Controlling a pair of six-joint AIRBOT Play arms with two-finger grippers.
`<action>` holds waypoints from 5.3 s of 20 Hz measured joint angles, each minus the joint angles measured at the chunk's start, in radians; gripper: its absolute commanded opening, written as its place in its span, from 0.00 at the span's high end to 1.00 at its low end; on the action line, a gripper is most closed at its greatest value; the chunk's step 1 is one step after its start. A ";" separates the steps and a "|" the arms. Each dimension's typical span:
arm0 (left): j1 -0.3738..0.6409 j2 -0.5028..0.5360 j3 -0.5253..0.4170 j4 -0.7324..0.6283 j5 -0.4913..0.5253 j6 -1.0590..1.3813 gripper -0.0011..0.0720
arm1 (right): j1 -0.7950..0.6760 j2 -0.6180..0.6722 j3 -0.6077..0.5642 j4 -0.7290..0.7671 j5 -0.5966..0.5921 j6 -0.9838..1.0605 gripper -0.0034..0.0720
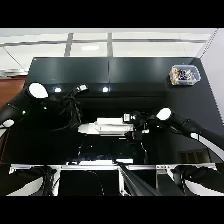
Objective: Fold the box and place the chain.
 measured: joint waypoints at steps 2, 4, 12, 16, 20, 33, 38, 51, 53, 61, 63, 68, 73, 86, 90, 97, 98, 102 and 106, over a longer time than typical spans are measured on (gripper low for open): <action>-0.019 -0.013 -0.047 -0.142 -0.002 -0.007 0.95 | 0.000 0.000 0.000 0.000 0.001 -0.001 0.72; -0.041 -0.028 -0.079 -0.299 0.069 0.035 0.95 | 0.000 0.000 0.000 0.000 0.001 -0.001 0.72; -0.079 -0.125 -0.109 -0.448 0.453 0.145 0.95 | 0.000 0.000 0.000 0.000 0.001 -0.001 0.72; -0.090 -0.171 -0.109 -0.415 0.472 0.155 0.95 | 0.000 0.000 0.000 0.000 0.000 0.001 0.72; -0.078 -0.177 -0.100 -0.383 0.459 0.159 0.95 | 0.000 0.000 0.000 -0.001 0.001 0.000 0.72; 0.052 0.248 -0.237 -0.182 0.250 0.541 0.01 | 0.000 0.000 0.000 -0.001 0.001 -0.001 0.72; -0.062 0.151 -0.269 -0.132 0.394 0.752 0.02 | 0.000 0.000 0.000 -0.001 0.000 0.000 0.72; -0.144 0.004 -0.219 -0.105 0.461 0.756 0.68 | 0.000 0.000 0.000 -0.001 0.000 0.000 0.72; -0.145 0.002 -0.219 -0.107 0.452 0.755 0.68 | 0.000 0.000 0.000 -0.001 0.000 -0.001 0.72; -0.146 0.000 -0.219 -0.153 0.430 0.753 0.68 | 0.000 0.000 0.000 -0.001 0.000 -0.001 0.72; -0.149 -0.007 -0.219 -0.179 0.430 0.753 0.68 | 0.000 0.000 0.000 -0.001 0.000 0.000 0.72; -0.189 -0.043 -0.219 -0.265 0.481 0.780 0.68 | 0.000 0.000 0.000 0.000 0.000 0.002 0.72; -0.204 -0.067 -0.219 -0.303 0.518 0.787 0.92 | 0.000 0.000 0.000 0.000 -0.001 0.002 0.72; -0.206 -0.072 -0.219 -0.313 0.526 0.787 0.57 | 0.000 0.000 0.000 0.000 -0.001 0.001 0.72; -0.173 -0.035 -0.215 -0.257 0.518 0.719 0.95 | 0.000 0.000 0.000 0.000 0.000 0.000 0.72; 0.074 0.171 -0.203 -0.011 0.339 0.251 0.95 | 0.000 0.000 0.000 -0.002 0.002 -0.002 0.72; 0.131 0.187 -0.203 0.013 0.321 0.141 0.95 | 0.000 0.000 0.000 -0.002 0.002 -0.002 0.72; 0.353 0.161 -0.240 0.037 0.255 -0.338 0.95 | 0.000 0.000 0.000 -0.001 0.001 -0.002 0.72; 0.441 0.027 -0.274 -0.051 0.134 -0.500 0.95 | 0.000 0.000 0.000 -0.001 0.001 -0.001 0.72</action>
